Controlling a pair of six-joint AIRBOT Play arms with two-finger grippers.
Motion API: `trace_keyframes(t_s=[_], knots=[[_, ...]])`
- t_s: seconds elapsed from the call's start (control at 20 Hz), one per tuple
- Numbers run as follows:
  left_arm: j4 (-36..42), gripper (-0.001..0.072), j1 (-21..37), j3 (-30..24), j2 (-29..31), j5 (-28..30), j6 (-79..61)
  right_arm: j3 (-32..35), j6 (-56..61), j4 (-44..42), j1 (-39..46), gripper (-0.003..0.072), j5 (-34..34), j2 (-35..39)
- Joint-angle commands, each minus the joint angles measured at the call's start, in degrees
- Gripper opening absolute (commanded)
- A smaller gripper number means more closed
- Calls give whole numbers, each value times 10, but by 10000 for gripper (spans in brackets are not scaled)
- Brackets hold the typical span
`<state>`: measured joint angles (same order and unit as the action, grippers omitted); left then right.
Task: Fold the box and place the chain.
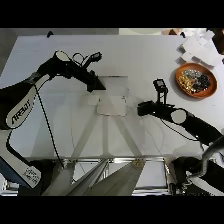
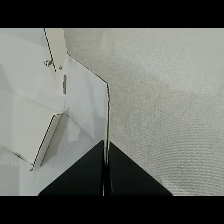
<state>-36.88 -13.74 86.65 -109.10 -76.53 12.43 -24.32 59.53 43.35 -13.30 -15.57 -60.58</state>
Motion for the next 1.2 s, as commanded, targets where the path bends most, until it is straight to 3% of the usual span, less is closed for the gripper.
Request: trace_keyframes(t_s=[0.0,0.1,0.15,0.2,0.25,0.4,0.5,0.6,0.7,0.8,1.0,1.15], knots=[[0,11,0,0,0,0,0,0,0,0,-1,9,0,0],[0,10,0,0,0,0,0,0,1,-2,-1,28,-1,0],[0,7,0,0,1,0,9,0,1,-7,-1,183,0,0],[-2,7,0,0,4,-1,14,-1,1,-16,-1,449,0,0],[-5,6,0,0,13,0,19,-1,1,-24,-1,636,1,4],[-50,2,3,0,73,5,47,-1,4,-26,10,639,-2,37],[-138,1,3,0,130,14,90,-1,5,-26,31,639,-3,71],[-179,0,10,-3,180,-13,109,-1,5,-26,59,639,-3,104],[-149,-1,22,-28,218,-45,114,-1,5,-22,93,639,-14,133],[-111,-1,31,-90,250,-43,108,-1,5,2,127,639,-45,152],[-40,2,29,-232,268,5,-4,-1,5,22,188,639,-125,158],[13,6,25,-278,257,37,-110,-1,5,24,205,639,-140,158]])
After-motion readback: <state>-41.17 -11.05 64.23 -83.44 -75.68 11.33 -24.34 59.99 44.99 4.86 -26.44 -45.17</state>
